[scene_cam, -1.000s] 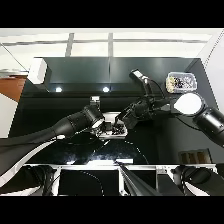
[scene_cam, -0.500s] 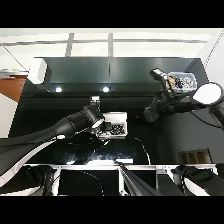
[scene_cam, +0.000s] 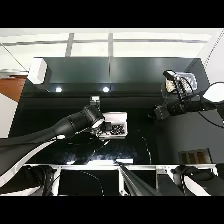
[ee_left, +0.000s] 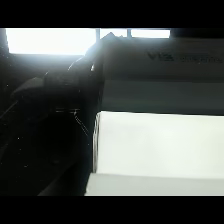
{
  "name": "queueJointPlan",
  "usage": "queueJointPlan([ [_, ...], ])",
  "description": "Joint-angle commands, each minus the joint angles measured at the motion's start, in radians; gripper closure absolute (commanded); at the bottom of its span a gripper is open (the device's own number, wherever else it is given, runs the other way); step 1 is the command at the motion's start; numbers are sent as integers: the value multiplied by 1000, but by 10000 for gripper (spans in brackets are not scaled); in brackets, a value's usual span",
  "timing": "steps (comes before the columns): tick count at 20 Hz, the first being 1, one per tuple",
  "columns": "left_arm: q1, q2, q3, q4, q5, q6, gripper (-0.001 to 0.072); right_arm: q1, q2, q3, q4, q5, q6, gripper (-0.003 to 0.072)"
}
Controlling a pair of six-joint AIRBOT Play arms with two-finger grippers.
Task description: Fold the box and place the chain.
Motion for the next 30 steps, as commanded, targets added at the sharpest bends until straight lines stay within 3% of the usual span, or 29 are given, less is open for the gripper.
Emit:
queueJointPlan([
  [1, 1, 0, 0, 18, 0, 1, 678, -5, 0, -35, -5, -19, 0, 212],
  [6, 1, 0, 0, 23, 4, 1, 670, -5, 0, -55, -5, -23, 0, 212],
  [7, 1, 0, 2, 23, 3, -3, 458, -5, 0, -55, -4, -23, 0, 211],
  [8, 1, 0, 5, 21, 1, -2, 114, -5, 0, -55, -5, -23, 0, 211],
  [9, 1, 0, 12, 21, -11, -2, 4, -5, 0, -55, -5, -23, 0, 211],
  [15, -1, 36, 123, 18, -103, 341, 5, -6, 0, -55, -5, -22, 0, 211],
  [22, 32, 287, 111, -89, -152, 950, 7, -6, 0, -55, -5, -22, 0, 212],
  [28, 359, 533, -18, -422, -134, 1370, 7, -5, 0, -55, -5, -23, -2, 212],
  [30, 523, 597, -125, -641, -109, 1598, 5, -5, 0, -55, -6, -34, -2, 212],
])
